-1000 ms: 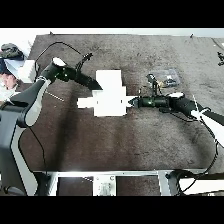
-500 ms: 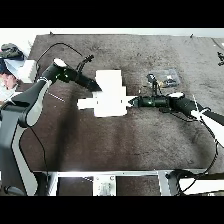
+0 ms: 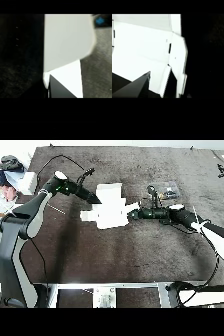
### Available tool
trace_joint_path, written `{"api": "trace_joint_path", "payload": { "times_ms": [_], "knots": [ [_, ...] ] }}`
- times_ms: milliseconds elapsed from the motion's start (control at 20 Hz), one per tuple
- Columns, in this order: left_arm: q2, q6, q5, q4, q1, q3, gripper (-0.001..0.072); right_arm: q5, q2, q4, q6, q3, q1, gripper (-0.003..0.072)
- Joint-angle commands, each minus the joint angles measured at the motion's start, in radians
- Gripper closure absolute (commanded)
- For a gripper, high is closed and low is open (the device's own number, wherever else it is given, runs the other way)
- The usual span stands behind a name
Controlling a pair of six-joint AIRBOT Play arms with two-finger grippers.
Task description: Fold the box and place the chain.
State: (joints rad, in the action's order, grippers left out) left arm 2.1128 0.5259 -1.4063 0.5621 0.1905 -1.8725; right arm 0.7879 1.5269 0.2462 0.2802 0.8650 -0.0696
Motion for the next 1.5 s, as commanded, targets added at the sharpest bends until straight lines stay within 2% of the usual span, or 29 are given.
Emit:
{"api": "trace_joint_path", "payload": {
  "times_ms": [0,250,450,1250,1350,1450],
  "knots": [
    [0.000,-0.112,-0.045,-0.001,0.000,-0.001,0.0697,0.009,-0.034,-0.004,0.001,0.001,0.026,0.0287],
    [0.000,-0.384,-0.080,0.000,0.000,-0.001,0.0698,0.009,-0.145,-0.053,0.012,0.001,0.137,0.0287],
    [0.000,-0.597,-0.074,0.000,0.000,0.000,0.0701,0.009,-0.150,-0.048,0.031,0.001,0.150,0.0287],
    [-0.001,-0.756,0.131,-0.036,-0.003,0.101,0.0702,-0.011,-0.149,-0.025,0.030,0.001,0.150,0.0288],
    [-0.002,-0.776,0.132,-0.095,-0.003,0.101,0.0702,-0.011,-0.149,-0.021,0.026,0.001,0.150,0.0288],
    [-0.005,-0.788,0.137,-0.088,-0.003,0.101,0.0702,-0.011,-0.149,-0.005,0.026,0.001,0.150,0.0288]
  ]
}}
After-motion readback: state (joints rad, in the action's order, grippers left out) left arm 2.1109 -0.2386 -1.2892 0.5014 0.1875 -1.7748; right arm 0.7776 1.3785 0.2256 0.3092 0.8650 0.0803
